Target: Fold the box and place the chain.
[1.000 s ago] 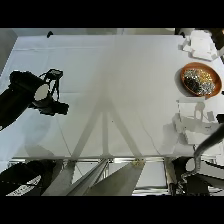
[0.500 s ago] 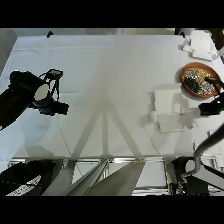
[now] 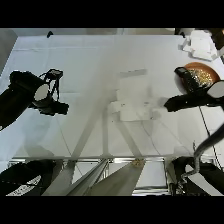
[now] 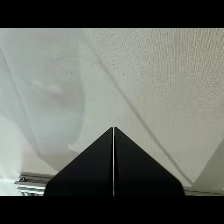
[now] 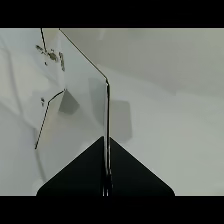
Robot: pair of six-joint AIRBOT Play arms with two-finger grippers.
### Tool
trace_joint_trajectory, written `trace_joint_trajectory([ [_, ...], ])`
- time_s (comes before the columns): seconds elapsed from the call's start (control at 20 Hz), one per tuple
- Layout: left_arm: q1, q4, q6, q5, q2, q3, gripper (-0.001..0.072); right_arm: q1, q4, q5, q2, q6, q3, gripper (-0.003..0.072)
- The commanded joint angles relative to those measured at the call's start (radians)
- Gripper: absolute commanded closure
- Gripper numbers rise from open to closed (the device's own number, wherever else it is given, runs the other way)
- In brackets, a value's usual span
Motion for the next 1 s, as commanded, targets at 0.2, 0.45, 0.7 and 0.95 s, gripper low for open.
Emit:
trace_joint_trajectory([
  [0.2, 0.001, 0.000, 0.000, 0.002, 0.000, 0.000, 0.0697, 0.335, 0.055, -0.234, 0.066, 0.111, -0.210, 0.0669],
  [0.45, 0.001, 0.002, 0.007, 0.076, 0.000, -0.001, 0.0697, 0.452, 0.048, -0.326, 0.066, 0.188, -0.210, 0.0669],
  [0.7, 0.003, -0.048, 0.124, 0.188, -0.004, -0.001, 0.0694, 0.453, 0.044, -0.340, 0.066, 0.202, -0.210, 0.0669],
  [0.95, 0.003, -0.434, 0.499, 0.332, -0.031, -0.001, 0.0012, 0.454, 0.045, -0.337, 0.066, 0.202, -0.210, 0.0668],
])
